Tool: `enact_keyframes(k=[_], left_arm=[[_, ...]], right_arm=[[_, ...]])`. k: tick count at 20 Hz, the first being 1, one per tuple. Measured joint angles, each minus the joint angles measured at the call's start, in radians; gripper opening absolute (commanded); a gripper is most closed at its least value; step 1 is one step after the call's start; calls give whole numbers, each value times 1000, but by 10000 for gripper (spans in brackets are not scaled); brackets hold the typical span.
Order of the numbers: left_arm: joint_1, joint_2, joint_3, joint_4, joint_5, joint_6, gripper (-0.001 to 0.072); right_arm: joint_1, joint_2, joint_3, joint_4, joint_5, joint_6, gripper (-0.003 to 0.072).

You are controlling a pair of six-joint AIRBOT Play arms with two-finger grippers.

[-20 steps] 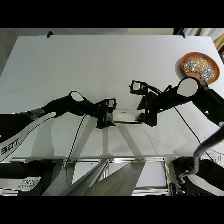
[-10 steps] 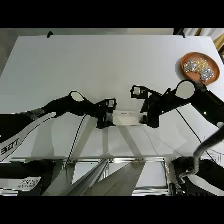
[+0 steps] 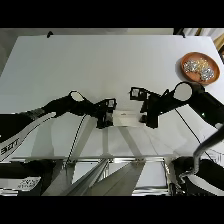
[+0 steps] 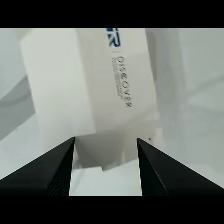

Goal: Fold the box and place the chain.

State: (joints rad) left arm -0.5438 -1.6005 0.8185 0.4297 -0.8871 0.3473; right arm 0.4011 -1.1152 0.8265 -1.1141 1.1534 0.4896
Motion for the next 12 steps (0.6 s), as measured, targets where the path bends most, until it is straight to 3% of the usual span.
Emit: enact_keyframes(k=[6,8,12], left_arm=[[0,0,0,0,0,0,208],[0,0,0,0,0,0,208],[0,0,0,0,0,0,208]], right_arm=[[68,-16,0,10,-62,-5,433],[76,-38,0,11,-68,-8,549],[83,-67,0,14,-71,-4,554]])
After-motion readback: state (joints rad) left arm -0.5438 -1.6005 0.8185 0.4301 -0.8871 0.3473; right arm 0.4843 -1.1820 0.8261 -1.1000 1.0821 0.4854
